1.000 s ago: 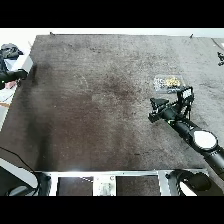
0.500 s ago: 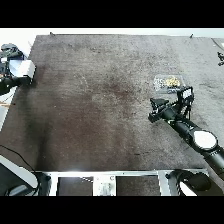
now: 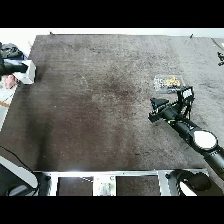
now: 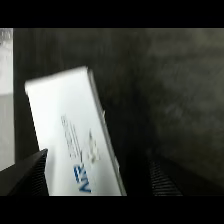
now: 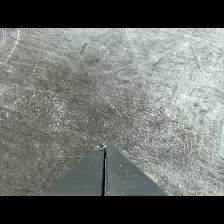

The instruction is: Fold the box and place the chain.

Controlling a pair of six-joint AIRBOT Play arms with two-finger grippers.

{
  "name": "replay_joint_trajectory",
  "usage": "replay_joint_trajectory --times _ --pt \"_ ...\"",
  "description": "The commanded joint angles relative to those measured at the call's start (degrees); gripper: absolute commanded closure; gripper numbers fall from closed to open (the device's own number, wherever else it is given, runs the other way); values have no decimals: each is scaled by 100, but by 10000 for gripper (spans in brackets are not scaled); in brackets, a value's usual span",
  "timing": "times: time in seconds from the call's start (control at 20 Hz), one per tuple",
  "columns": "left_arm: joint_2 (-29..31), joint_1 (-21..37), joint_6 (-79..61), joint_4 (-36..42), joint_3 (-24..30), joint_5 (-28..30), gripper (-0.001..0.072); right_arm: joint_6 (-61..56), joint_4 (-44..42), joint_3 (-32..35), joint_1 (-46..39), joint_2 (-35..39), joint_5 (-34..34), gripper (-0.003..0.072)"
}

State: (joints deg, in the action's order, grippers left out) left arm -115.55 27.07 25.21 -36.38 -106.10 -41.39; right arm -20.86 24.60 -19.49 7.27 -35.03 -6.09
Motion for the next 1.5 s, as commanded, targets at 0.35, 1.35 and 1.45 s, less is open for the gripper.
replay_joint_trajectory --times 0.35,1.35,1.45 --pt "1714 7 496 -131 -828 -861 626 4 2 4 4 4 234 702" --pt "9272 -85 -3027 3493 7919 1694 704 4 2 4 4 4 315 702" --pt "10183 -85 -2992 3497 8585 1899 704 4 2 4 4 4 315 702"
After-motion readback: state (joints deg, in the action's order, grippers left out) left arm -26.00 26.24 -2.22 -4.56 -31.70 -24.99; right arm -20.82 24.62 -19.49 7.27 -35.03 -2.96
